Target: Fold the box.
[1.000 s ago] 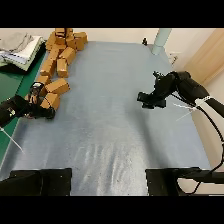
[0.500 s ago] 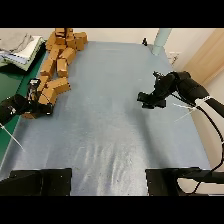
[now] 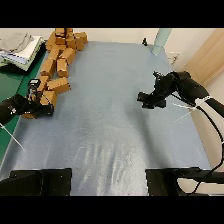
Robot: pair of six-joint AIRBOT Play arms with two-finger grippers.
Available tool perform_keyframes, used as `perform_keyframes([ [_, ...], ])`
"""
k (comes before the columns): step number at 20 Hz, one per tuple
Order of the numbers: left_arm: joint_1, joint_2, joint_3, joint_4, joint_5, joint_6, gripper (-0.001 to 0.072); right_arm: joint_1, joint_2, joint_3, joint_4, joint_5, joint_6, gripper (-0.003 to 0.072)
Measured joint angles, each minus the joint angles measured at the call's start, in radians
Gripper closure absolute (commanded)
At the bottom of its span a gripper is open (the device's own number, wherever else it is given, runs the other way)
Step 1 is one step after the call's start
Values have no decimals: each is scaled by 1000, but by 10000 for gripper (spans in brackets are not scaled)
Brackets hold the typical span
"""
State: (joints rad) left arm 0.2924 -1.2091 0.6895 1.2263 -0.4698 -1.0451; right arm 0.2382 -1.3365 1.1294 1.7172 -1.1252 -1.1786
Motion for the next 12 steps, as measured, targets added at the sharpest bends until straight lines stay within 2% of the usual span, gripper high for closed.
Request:
perform_keyframes([
  [2,0,0,0,0,-23,0,13,-1,0,0,0,0,0,681],
  [5,2,11,19,7,-93,0,13,0,0,0,0,0,0,681],
  [8,2,39,80,11,-233,-3,14,0,0,0,0,0,0,681],
  [11,2,66,182,14,-442,-49,16,0,0,0,-1,0,0,681],
  [12,1,71,224,14,-517,-73,130,0,0,0,0,0,0,681],
])
